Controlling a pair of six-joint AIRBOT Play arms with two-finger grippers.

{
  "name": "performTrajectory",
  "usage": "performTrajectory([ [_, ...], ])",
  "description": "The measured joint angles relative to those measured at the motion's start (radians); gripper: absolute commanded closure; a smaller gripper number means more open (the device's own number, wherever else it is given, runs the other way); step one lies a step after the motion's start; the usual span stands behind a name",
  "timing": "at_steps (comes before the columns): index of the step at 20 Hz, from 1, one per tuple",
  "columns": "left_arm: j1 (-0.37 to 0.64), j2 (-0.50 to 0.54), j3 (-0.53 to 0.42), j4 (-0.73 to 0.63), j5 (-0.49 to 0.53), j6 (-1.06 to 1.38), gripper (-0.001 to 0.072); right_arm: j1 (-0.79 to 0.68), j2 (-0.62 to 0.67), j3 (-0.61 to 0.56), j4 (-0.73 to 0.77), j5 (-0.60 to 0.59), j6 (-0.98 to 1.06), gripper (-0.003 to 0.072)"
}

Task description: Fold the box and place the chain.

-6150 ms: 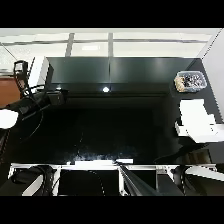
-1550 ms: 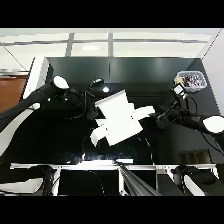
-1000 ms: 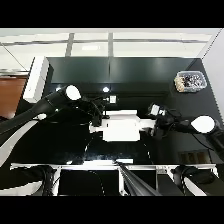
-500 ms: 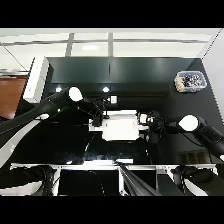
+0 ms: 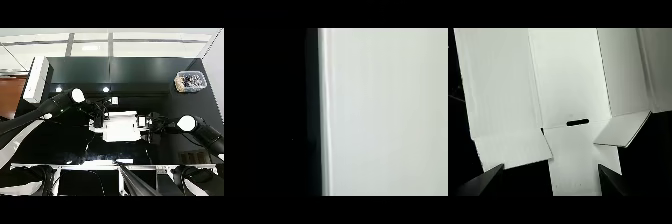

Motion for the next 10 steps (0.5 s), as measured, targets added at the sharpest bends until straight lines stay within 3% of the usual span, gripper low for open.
performTrajectory([
  [10, -0.003, -0.001, 0.001, 0.002, 0.006, -0.001, 0.0678, 0.003, -0.015, -0.006, 0.036, 0.052, 0.004, 0.0021],
])
